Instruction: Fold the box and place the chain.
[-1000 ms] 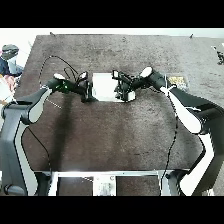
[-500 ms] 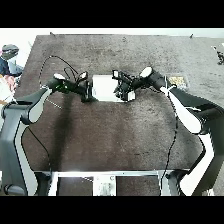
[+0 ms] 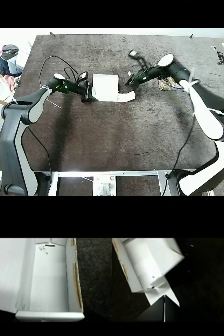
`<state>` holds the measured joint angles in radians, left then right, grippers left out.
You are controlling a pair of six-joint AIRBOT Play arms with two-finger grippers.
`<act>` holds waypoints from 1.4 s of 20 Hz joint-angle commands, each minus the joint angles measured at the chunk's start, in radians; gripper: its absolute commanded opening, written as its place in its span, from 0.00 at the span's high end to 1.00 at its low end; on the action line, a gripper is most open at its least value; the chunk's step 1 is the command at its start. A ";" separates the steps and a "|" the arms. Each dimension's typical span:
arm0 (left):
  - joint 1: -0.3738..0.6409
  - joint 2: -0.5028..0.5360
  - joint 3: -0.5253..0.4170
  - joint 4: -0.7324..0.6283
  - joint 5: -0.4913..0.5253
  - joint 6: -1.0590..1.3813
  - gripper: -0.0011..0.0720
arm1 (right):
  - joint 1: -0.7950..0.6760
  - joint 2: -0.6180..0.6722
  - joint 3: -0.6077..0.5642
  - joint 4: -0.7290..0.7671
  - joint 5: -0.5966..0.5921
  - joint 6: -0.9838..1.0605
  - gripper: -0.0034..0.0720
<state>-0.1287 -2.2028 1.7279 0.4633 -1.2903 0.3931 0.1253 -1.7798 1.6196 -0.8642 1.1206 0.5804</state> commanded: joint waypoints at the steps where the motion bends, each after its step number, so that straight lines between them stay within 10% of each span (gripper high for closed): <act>1: 0.001 0.001 0.000 0.000 0.000 0.000 0.28 | -0.095 0.053 0.000 -0.007 0.093 0.355 0.94; 19: 0.001 0.001 0.000 0.000 0.000 0.000 0.28 | -0.049 -0.033 -0.318 0.288 -0.150 0.347 0.94; 21: 0.001 0.001 0.000 0.000 0.000 0.000 0.27 | -0.047 -0.034 -0.318 0.393 -0.144 0.335 0.60; 27: 0.001 0.001 0.000 0.000 -0.001 0.000 0.28 | -0.042 -0.020 -0.306 0.456 -0.129 0.332 0.55; 28: 0.001 0.001 0.000 0.000 0.000 0.000 0.27 | -0.036 -0.020 -0.301 0.461 -0.123 0.332 0.38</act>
